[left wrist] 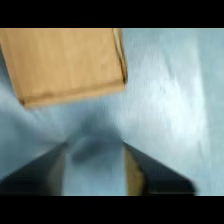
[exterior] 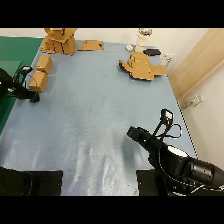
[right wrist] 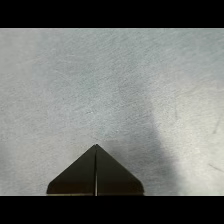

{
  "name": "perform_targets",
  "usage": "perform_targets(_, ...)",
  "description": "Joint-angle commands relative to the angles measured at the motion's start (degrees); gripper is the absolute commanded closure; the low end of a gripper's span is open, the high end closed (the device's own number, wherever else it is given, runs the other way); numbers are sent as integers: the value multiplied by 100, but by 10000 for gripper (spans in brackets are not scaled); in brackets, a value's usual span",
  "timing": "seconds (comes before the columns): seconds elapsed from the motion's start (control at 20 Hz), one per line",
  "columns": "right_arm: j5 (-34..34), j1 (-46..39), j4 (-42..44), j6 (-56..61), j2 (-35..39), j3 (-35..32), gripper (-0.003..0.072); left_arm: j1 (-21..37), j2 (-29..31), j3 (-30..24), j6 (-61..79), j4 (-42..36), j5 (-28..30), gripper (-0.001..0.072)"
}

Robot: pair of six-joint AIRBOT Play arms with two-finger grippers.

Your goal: Fold the box.

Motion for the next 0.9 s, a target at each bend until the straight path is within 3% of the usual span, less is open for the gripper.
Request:
perform_targets(0.0, 59, 0, 17, -92, -4, 4, 684, -42, 308, 188, -28, 155, -726, 695)
perform_targets(0.2, 289, -295, 400, -516, -31, 31, 685, -328, 780, 236, -293, -4, -1213, 698)
perform_targets(0.35, 809, -1366, 1482, -2376, -396, 411, 685, -999, 988, 240, -782, -160, -1580, 698)
perform_targets(0.55, 848, -2994, 4039, -6172, -1764, 1759, 685, -2562, 988, 245, -1628, -197, -1825, 698)
perform_targets(0.65, 422, -3331, 4944, -7357, -2623, 2535, 685, -3298, 988, 245, -1843, -205, -1801, 698)
perform_targets(0.85, -501, -3263, 5195, -8207, -4028, 3886, 685, -4092, 988, 245, -2503, -208, -1753, 698)
